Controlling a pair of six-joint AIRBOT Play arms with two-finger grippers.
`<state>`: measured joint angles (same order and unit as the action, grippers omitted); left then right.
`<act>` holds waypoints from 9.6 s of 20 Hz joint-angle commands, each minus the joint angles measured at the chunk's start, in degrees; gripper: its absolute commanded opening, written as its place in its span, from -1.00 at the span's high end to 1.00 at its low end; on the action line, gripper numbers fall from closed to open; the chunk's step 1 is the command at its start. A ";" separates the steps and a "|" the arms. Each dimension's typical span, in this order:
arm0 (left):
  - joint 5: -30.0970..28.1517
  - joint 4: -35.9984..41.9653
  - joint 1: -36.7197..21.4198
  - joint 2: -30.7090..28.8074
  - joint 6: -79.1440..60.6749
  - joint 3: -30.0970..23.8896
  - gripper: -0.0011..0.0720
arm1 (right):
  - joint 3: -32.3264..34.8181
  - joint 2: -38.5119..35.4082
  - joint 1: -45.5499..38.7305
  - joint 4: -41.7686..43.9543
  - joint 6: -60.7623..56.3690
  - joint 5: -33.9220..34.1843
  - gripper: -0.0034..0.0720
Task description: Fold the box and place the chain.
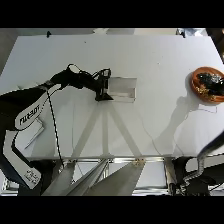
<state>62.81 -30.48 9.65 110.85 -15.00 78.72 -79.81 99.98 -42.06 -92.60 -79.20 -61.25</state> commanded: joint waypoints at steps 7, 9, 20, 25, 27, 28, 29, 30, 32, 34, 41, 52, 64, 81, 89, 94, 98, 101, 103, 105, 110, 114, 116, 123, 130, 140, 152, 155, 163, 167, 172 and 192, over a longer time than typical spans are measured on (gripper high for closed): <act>-0.02 -0.02 -0.02 0.04 0.00 0.00 0.37 | 0.00 -8.72 2.51 3.50 5.42 -8.83 0.89; -0.02 -0.02 -0.02 0.04 0.00 0.00 0.37 | 0.00 -13.33 4.90 3.61 5.57 -8.87 0.89; -0.02 -0.02 -0.02 0.04 0.00 0.00 0.37 | 0.00 -26.77 31.36 8.02 5.57 -17.35 0.89; -0.02 -0.02 -0.02 0.04 0.00 0.00 0.37 | 0.00 -26.77 47.36 9.07 5.57 -17.20 0.89; -0.02 -0.02 -0.02 0.04 0.00 0.00 0.37 | 0.00 -26.77 53.11 9.03 5.57 -16.44 0.89; -0.02 -0.02 -0.02 0.04 0.00 0.00 0.37 | 0.00 -26.77 55.34 9.01 5.57 -15.65 0.89; -0.02 -0.02 -0.02 0.04 0.00 0.00 0.37 | 0.00 -26.77 57.27 8.94 5.57 -14.38 0.89; -0.02 -0.02 -0.02 0.04 0.00 0.00 0.37 | 0.00 -26.75 59.04 9.01 5.55 -12.55 0.89; -0.02 -0.02 -0.02 0.04 0.00 0.00 0.37 | 0.00 -26.62 61.75 9.03 5.57 -8.81 0.89; -0.02 -0.02 -0.02 0.04 0.00 0.00 0.37 | 0.00 -25.94 63.58 9.07 5.57 -6.08 0.89; -0.02 -0.02 -0.02 0.04 0.00 0.00 0.37 | 0.02 -19.63 64.61 11.17 5.57 -5.14 0.89; -0.02 -0.02 -0.02 0.04 0.00 0.00 0.37 | 0.02 -6.88 64.54 5.33 -1.64 -2.34 0.88; -0.02 -0.02 -0.02 0.04 0.00 0.00 0.37 | 0.02 -20.00 61.16 2.36 12.85 -10.27 0.37; -0.02 -0.02 -0.02 0.04 0.00 0.00 0.37 | 1.86 -2.91 47.06 15.30 45.07 -4.13 -0.64; -0.02 -0.02 -0.02 0.04 0.00 0.00 0.37 | 1.86 1.62 47.06 14.32 45.18 -0.66 -0.12; -0.02 -0.02 -0.02 0.04 0.00 0.00 0.37 | 1.84 1.49 47.06 11.98 43.39 -4.57 0.89; -0.04 -0.02 -0.02 0.04 0.00 0.00 0.37 | 1.68 -3.54 47.06 12.09 40.57 -5.70 0.89; -0.02 -0.02 -0.02 0.04 0.00 0.00 0.37 | 1.66 -10.40 47.06 15.32 40.83 -5.68 0.89; -0.02 -0.02 -0.02 0.04 0.00 0.00 0.37 | 1.66 -14.80 47.06 19.89 43.21 -5.53 0.89; -0.02 -0.02 -0.02 0.04 0.00 0.00 0.37 | 1.64 -18.21 47.06 25.81 45.51 -5.11 0.89; -0.02 -0.02 -0.02 0.04 0.00 0.00 0.37 | 1.64 -20.09 47.45 39.41 49.77 -4.63 0.89; -0.02 -0.02 -0.02 0.04 0.00 0.00 0.37 | 1.66 -19.17 50.36 36.85 49.72 -0.85 0.89; -0.02 -0.02 -0.02 0.04 0.00 0.00 0.37 | 1.66 -17.46 51.76 35.76 49.70 -0.39 0.89; -0.02 -0.02 -0.02 0.04 0.00 0.00 0.37 | 1.66 -8.96 53.48 25.49 40.85 -2.99 0.85; -0.02 -0.02 -0.02 0.04 0.00 0.00 0.37 | 1.66 -12.48 53.22 23.02 37.00 -3.91 0.18; -0.02 -0.02 -0.02 0.04 0.00 0.00 0.37 | 1.70 -15.26 44.02 20.63 50.75 -12.50 -0.25; -0.02 -0.02 -0.02 0.04 0.00 0.00 0.37 | 1.73 -0.68 42.29 31.67 64.85 -6.71 -0.53; -0.02 -0.02 -0.02 0.04 0.00 0.00 0.37 | 1.73 0.85 42.29 31.87 70.95 -5.44 -0.52; -0.02 -0.02 -0.02 0.04 0.00 0.00 0.37 | 1.73 3.10 42.32 36.22 79.01 -4.81 -0.38; -0.02 -0.02 -0.02 0.04 0.00 0.00 0.37 | 1.73 3.23 42.29 32.70 79.08 -3.93 0.85; -0.02 -0.02 -0.02 0.04 0.00 0.00 0.37 | 1.73 1.09 42.29 26.23 72.59 -8.37 0.89; -0.02 -0.02 -0.02 0.04 0.00 0.00 0.37 | 1.70 -8.04 49.59 43.34 72.98 -4.35 -0.12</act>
<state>62.81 -30.50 9.65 110.85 -14.98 78.74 -78.08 91.57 6.02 -46.74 -6.33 -67.11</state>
